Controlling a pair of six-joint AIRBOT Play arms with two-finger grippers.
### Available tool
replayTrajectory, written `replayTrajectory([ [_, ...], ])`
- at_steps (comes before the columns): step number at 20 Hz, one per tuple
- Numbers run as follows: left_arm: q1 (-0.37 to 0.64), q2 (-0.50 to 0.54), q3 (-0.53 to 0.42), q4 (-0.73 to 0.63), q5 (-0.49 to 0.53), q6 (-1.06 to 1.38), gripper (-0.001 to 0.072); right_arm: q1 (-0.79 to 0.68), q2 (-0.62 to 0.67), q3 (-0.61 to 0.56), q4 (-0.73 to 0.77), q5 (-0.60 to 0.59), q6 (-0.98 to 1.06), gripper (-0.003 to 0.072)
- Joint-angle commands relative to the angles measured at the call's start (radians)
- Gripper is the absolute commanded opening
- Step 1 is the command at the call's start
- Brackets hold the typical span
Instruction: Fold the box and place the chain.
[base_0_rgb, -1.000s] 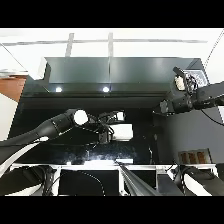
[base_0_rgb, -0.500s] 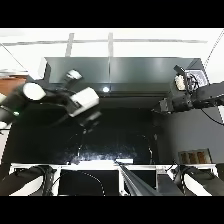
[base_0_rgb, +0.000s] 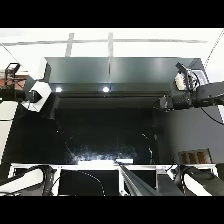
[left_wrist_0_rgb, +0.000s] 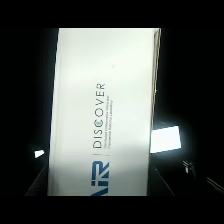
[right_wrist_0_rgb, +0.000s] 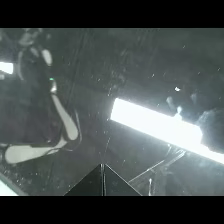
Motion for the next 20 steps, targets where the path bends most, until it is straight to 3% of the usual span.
replayTrajectory([
  [1, 0.042, -0.119, 0.100, 0.001, 0.019, -0.036, 0.0225, 0.000, 0.001, 0.000, 0.000, 0.035, 0.000, 0.0019],
  [5, 0.042, -0.200, 0.184, -0.005, -0.010, -0.047, 0.0224, 0.000, 0.001, 0.000, -0.004, 0.053, 0.000, 0.0019],
  [20, 0.079, -0.206, 0.186, -0.026, 0.127, -0.040, 0.0225, 0.000, 0.001, 0.000, -0.005, 0.055, 0.000, 0.0019],
])
